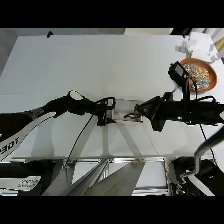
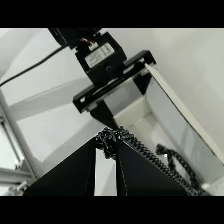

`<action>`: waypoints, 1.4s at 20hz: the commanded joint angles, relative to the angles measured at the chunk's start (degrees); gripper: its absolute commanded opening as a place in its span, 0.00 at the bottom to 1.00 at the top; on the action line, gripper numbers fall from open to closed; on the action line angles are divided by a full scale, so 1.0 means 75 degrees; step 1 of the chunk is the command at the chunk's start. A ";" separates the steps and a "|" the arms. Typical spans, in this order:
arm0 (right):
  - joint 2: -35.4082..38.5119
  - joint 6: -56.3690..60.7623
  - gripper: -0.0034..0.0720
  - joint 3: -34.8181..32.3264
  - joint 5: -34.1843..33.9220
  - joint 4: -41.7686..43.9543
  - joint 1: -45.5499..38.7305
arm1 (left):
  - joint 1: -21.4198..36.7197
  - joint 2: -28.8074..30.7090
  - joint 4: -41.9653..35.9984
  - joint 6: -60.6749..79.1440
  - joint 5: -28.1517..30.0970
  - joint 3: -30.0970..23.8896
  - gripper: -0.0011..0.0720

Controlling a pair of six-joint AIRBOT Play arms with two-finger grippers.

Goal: Fold the box and place the chain.

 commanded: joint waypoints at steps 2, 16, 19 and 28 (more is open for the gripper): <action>-0.0006 -0.0140 0.07 0.0006 -0.1029 0.0122 0.0146 | 0.0003 0.0000 0.0003 0.0003 0.0000 0.0003 0.03; -0.0338 -0.0434 0.07 0.0009 -0.2110 0.1236 0.0146 | 0.0003 0.0000 0.0003 0.0003 0.0000 0.0003 0.03; -0.0335 -0.0519 0.07 0.0009 -0.2154 0.1527 0.0146 | 0.0003 0.0000 0.0003 0.0003 0.0000 0.0003 0.03; -0.0347 -0.0740 0.07 0.0006 -0.1545 0.1297 0.0146 | 0.0003 0.0000 0.0003 0.0003 0.0000 0.0003 0.03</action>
